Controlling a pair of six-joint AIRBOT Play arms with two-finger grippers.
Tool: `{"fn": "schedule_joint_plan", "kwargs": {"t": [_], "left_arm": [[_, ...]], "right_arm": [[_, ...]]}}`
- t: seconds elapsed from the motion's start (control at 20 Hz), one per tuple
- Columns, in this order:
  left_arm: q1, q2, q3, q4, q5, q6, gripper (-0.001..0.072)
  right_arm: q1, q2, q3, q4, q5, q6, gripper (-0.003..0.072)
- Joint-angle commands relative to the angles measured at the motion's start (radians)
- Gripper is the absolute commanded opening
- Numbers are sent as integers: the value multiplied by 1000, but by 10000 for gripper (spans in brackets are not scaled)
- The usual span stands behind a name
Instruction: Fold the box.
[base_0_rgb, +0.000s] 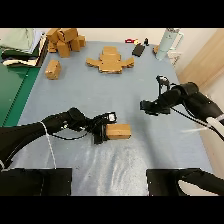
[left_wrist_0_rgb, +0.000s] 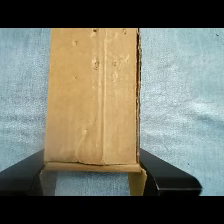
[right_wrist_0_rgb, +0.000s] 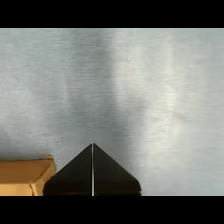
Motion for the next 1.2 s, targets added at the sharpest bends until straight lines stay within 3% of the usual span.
{"fn": "schedule_joint_plan", "kwargs": {"t": [0.0,0.2,0.35,0.5,0.7,0.9,1.15], "left_arm": [[14,13,1,5,2,-52,463],[156,128,1,26,41,-183,463],[372,215,1,118,86,-332,463],[632,220,1,230,151,-453,464],[923,162,2,232,219,-504,464],[972,42,71,216,244,-506,464],[960,-164,262,173,236,-591,463]], "right_arm": [[-26,-70,18,111,40,6,6],[-26,-72,18,102,35,6,7],[-26,-72,18,91,40,6,7],[-26,-72,18,91,40,6,6],[-26,-72,18,91,49,6,6],[-26,-72,18,92,49,6,7],[-26,-72,18,92,49,6,7]]}}
